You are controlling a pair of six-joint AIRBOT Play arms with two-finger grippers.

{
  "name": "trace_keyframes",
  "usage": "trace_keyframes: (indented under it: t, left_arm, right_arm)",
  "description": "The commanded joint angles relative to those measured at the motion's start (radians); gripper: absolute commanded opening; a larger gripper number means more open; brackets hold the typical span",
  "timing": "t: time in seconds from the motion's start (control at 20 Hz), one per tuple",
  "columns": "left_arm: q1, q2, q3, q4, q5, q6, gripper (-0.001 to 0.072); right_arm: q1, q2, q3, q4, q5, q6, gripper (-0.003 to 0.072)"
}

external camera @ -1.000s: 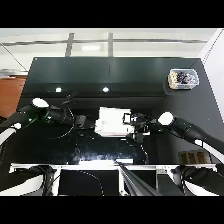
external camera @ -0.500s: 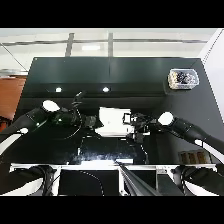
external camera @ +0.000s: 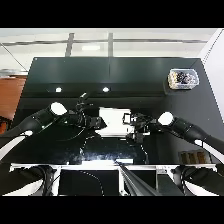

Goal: Fold the box and place the chain.

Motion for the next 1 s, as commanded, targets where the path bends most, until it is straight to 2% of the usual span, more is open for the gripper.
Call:
trace_keyframes:
  t: [0.0, 0.25, 0.7, 0.95]
  left_arm:
    - [-0.018, 0.001, 0.018, 0.087, 0.006, -0.083, 0.063]
    - [-0.047, -0.008, 0.037, 0.094, 0.014, -0.112, 0.063]
    - [-0.054, -0.009, 0.063, 0.286, 0.024, -0.329, 0.063]
    - [-0.103, -0.01, 0.092, 0.318, 0.028, -0.359, 0.063]
  right_arm:
    - [0.001, 0.0, 0.0, 0.0, 0.0, 0.0, 0.0468]
    - [0.001, 0.0, 0.0, 0.0, -0.002, 0.0, 0.0467]
    - [0.001, 0.0, 0.001, 0.0, -0.003, 0.0, 0.0468]
    - [0.001, 0.0, 0.0, 0.0, -0.006, 0.0, 0.0467]
